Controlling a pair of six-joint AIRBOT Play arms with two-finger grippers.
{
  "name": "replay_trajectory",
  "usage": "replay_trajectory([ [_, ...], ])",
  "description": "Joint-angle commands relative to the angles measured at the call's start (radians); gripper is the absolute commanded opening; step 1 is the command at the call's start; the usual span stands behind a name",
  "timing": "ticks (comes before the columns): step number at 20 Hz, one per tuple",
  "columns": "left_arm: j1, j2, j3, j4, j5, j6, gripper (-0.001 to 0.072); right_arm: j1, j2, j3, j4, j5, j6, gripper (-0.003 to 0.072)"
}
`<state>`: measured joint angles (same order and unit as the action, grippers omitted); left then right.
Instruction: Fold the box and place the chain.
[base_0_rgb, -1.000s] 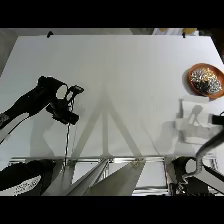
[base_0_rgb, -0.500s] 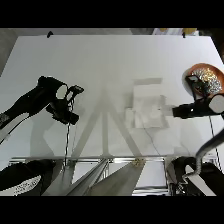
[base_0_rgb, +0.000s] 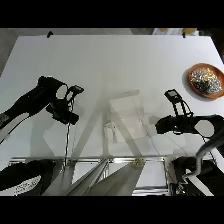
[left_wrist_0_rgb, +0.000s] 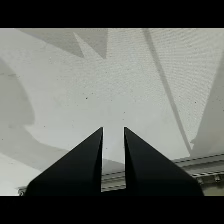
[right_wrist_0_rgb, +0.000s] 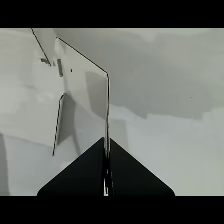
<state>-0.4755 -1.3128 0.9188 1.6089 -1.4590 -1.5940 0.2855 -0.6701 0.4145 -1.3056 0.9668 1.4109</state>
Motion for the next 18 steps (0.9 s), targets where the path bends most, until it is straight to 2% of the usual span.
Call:
replay_trajectory([
  [1, 0.000, 0.000, 0.000, 0.000, 0.000, 0.000, 0.0151, 0.025, 0.008, -0.014, 0.011, -0.005, -0.004, 0.0027],
  [5, 0.000, 0.001, 0.000, 0.000, 0.000, 0.000, 0.0151, 0.025, 0.009, -0.014, 0.012, 0.029, -0.029, 0.0027],
  [11, 0.000, 0.000, 0.000, 0.000, 0.008, 0.000, 0.0150, 0.025, 0.009, -0.014, 0.011, 0.016, -0.032, 0.0027],
  [15, 0.000, 0.000, 0.000, -0.002, 0.182, 0.001, 0.0172, 0.025, 0.009, -0.014, 0.011, 0.016, -0.032, 0.0028],
  [17, 0.003, 0.000, -0.001, -0.053, 0.313, 0.019, 0.0547, 0.025, 0.009, -0.014, 0.012, 0.016, -0.032, 0.0028],
  [18, 0.007, 0.000, 0.000, -0.124, 0.394, 0.084, 0.0576, 0.025, 0.009, -0.014, 0.012, 0.017, -0.032, 0.0028],
])
